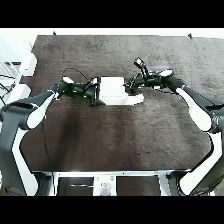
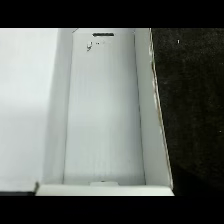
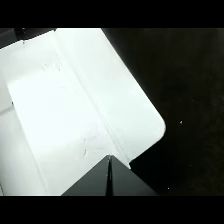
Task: Fold the box and place the chain.
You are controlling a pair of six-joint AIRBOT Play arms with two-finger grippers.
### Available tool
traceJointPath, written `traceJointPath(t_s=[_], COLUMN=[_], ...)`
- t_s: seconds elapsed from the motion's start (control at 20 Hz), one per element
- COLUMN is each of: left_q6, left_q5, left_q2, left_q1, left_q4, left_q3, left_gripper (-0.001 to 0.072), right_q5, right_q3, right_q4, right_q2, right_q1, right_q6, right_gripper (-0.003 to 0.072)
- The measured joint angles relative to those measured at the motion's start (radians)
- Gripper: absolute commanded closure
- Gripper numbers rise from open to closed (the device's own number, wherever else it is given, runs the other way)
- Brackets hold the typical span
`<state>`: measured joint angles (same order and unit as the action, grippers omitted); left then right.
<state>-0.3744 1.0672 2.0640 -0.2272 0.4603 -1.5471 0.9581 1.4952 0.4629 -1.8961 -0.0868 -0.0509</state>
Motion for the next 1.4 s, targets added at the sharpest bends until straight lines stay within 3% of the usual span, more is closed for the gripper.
traceJointPath(t_s=[0.15, 0.2, 0.3, 0.35, 0.6, 1.05, 1.15, 1.35, 1.4], left_q6=[0.000, 0.000, 0.000, 0.000, 0.000, 0.000, 0.000, 0.000, 0.000], left_q5=[0.000, 0.000, 0.000, 0.000, 0.000, 0.000, -0.001, -0.001, -0.001], left_q2=[0.000, 0.000, 0.000, 0.000, 0.000, 0.000, 0.000, 0.000, 0.000], left_q1=[0.000, 0.000, 0.000, 0.000, 0.000, 0.000, 0.000, 0.000, 0.000], left_q4=[0.000, 0.000, 0.000, 0.000, 0.000, -0.001, -0.001, -0.001, -0.001], left_q3=[0.000, 0.000, 0.000, 0.000, 0.000, 0.000, 0.000, 0.000, 0.000], left_gripper=[0.0213, 0.0213, 0.0213, 0.0213, 0.0213, 0.0213, 0.0213, 0.0213, 0.0213], right_q5=[0.030, 0.042, 0.068, 0.081, 0.113, 0.093, 0.089, 0.084, 0.084], right_q3=[0.001, -0.003, -0.021, -0.033, -0.103, -0.137, -0.138, -0.138, -0.138], right_q4=[0.020, 0.040, 0.108, 0.153, 0.286, 0.326, 0.323, 0.307, 0.305], right_q2=[0.065, 0.093, 0.152, 0.173, 0.205, 0.146, 0.138, 0.130, 0.129], right_q1=[0.018, 0.024, 0.041, 0.050, 0.066, 0.003, -0.007, -0.023, -0.025], right_q6=[0.004, 0.005, 0.008, 0.010, 0.087, 0.186, 0.193, 0.212, 0.214], right_gripper=[0.0674, 0.0626, 0.0109, 0.0084, 0.0114, 0.0130, 0.0239, 0.0319, 0.0409])
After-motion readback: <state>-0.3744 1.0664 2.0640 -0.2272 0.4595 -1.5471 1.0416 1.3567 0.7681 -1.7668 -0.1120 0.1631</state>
